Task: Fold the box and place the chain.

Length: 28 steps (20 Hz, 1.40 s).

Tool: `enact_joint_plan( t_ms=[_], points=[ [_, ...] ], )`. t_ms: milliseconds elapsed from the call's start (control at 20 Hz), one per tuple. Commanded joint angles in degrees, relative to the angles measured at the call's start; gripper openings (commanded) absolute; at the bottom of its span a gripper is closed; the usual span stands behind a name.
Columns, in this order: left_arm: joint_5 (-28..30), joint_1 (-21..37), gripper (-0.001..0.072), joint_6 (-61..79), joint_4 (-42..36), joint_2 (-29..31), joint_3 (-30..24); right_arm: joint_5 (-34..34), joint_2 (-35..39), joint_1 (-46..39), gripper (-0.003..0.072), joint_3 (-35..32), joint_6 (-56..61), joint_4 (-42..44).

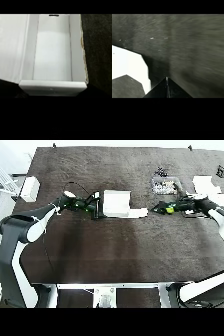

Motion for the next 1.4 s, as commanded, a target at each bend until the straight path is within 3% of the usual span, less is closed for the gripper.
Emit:
enact_joint_plan(
  t_ms=[0,150,500,800,1000,1050,1200,1350],
  points=[
    [0.00,0.00,0.0470,0.00,0.02,0.02,-0.02,-1.18,-3.56,5.57,0.0004,0.09,1.14,3.89],
    [0.02,0.00,0.0470,0.02,0.02,0.02,-0.02,0.33,-3.98,9.99,0.0004,1.16,2.29,5.88],
    [0.02,0.00,0.0470,0.02,0.02,0.02,-0.02,8.09,-1.51,11.13,0.0005,9.99,10.62,-0.74],
    [0.00,0.02,0.0470,0.02,0.02,0.02,-0.02,9.68,-1.49,12.85,0.0007,10.49,11.63,-2.32],
    [0.00,0.00,0.0470,0.02,0.02,0.02,-0.02,9.68,-1.49,13.46,0.0157,10.54,10.95,-2.25],
    [0.02,0.02,0.0470,0.02,0.02,0.02,-0.02,9.70,-1.49,13.55,0.0157,10.51,10.93,-2.25],
    [0.02,0.02,0.0470,0.02,0.02,0.02,-0.02,9.27,-1.49,13.92,0.0305,10.54,10.95,-2.03],
    [0.00,0.00,0.0470,0.00,0.02,0.02,-0.02,9.25,-1.49,14.73,0.0308,10.54,10.95,-1.79]
  ],
)
